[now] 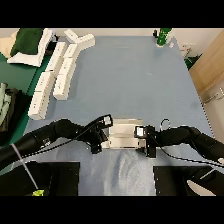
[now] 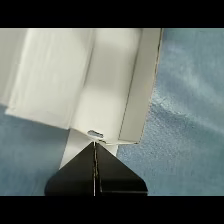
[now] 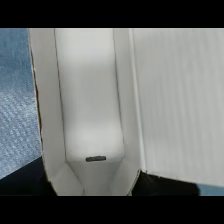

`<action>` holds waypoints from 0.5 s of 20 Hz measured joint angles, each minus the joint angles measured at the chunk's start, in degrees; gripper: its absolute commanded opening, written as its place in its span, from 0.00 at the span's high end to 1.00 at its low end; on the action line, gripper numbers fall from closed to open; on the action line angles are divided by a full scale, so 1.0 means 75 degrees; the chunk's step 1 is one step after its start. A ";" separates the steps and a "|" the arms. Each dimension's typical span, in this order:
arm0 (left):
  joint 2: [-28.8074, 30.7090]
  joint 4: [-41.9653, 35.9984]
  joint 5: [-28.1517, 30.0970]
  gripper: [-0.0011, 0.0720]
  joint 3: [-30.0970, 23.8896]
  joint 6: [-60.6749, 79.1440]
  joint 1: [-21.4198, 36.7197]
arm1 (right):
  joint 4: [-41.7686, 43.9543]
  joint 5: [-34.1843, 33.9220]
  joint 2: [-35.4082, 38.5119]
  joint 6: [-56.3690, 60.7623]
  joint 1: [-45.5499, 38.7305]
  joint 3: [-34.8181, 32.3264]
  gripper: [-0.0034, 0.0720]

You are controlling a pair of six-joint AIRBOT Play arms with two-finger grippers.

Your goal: Fold the box.

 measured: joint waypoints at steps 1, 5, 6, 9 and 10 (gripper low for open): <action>0.0338 0.0425 -0.0047 0.97 0.0000 -0.0854 0.0000 | 0.0000 0.0000 0.0000 0.0000 0.0000 -0.0003 0.31; 0.1495 0.1955 -0.0449 0.97 0.0000 -0.4269 0.0163 | 0.0003 -0.0003 0.0000 0.0000 0.0000 -0.0003 0.31; 0.1705 0.2355 -0.0635 0.97 -0.0003 -0.5249 0.0315 | 0.0000 0.0000 0.0000 0.0000 0.0000 -0.0003 0.31; 0.2052 0.3325 -0.1393 0.97 -0.0003 -0.7600 0.1122 | 0.0000 0.0000 0.0000 0.0000 0.0000 -0.0003 0.31; 0.2107 0.3532 -0.1661 0.97 -0.0003 -0.8070 0.1475 | 0.0000 0.0000 0.0000 0.0000 0.0000 -0.0003 0.31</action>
